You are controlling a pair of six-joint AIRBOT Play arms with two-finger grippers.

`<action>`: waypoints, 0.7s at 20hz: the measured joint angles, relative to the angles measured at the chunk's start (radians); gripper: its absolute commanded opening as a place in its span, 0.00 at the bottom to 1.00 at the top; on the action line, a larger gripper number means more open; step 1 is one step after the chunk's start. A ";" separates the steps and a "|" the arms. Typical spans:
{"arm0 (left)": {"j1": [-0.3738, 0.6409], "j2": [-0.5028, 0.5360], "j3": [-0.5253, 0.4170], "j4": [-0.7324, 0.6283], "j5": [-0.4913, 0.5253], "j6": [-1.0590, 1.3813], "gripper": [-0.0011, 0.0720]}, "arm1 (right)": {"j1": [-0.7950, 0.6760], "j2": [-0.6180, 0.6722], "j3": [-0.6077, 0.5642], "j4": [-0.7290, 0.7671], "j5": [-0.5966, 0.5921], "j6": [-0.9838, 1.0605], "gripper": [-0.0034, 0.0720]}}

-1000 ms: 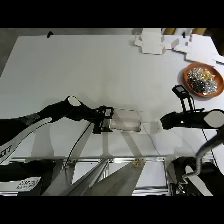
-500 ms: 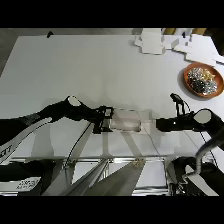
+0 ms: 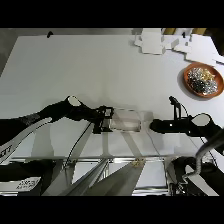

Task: Fold the box and place the chain.

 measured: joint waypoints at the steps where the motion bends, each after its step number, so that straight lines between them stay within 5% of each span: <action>1: 0.000 0.000 0.000 0.000 0.000 0.000 0.17 | 0.000 0.000 0.000 0.029 0.003 -0.024 0.38; 3: 0.000 0.000 0.000 0.000 0.000 0.000 0.17 | 0.000 0.001 0.000 0.074 0.013 -0.060 0.44; 14: 0.000 0.000 0.000 0.000 0.000 0.000 0.17 | 0.006 0.068 0.029 0.132 0.109 -0.124 0.44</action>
